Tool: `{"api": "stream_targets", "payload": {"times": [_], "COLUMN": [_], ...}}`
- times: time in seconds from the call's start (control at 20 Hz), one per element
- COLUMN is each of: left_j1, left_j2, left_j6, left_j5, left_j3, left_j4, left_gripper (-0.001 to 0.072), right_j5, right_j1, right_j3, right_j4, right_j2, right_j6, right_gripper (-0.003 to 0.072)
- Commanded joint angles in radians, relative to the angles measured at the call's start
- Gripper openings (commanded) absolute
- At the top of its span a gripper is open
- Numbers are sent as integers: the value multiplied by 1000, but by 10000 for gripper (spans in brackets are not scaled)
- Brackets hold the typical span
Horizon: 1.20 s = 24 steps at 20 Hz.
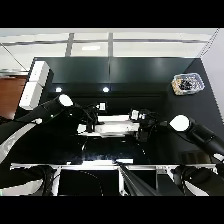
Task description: Fold the box and place the chain.
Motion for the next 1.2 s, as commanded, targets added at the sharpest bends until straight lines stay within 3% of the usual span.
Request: {"api": "stream_targets", "payload": {"times": [0.0,0.25,0.45,0.65,0.75,1.0,1.15], "left_j1": [0,0,0,0,0,0,0], "left_j2": [0,0,0,0,0,0,0], "left_j6": [0,0,-1,0,-1,0,0], "left_j5": [0,0,0,1,1,1,1], "left_j3": [0,0,0,0,0,0,0], "left_j4": [0,0,0,0,0,0,0], "left_gripper": [24,24,24,24,24,24,24], "right_j5": [8,7,-5,306,369,166,0], "right_j1": [-38,-39,-82,-85,-58,85,167], "right_j3": [13,13,13,13,4,-43,-44], "right_j4": [77,159,-119,-225,-200,-35,-38], "right_j2": [-29,-82,-72,-68,-68,-69,-69], "right_j6": [-102,-189,-53,152,191,155,157], "right_gripper": [633,633,632,632,632,632,632]}}
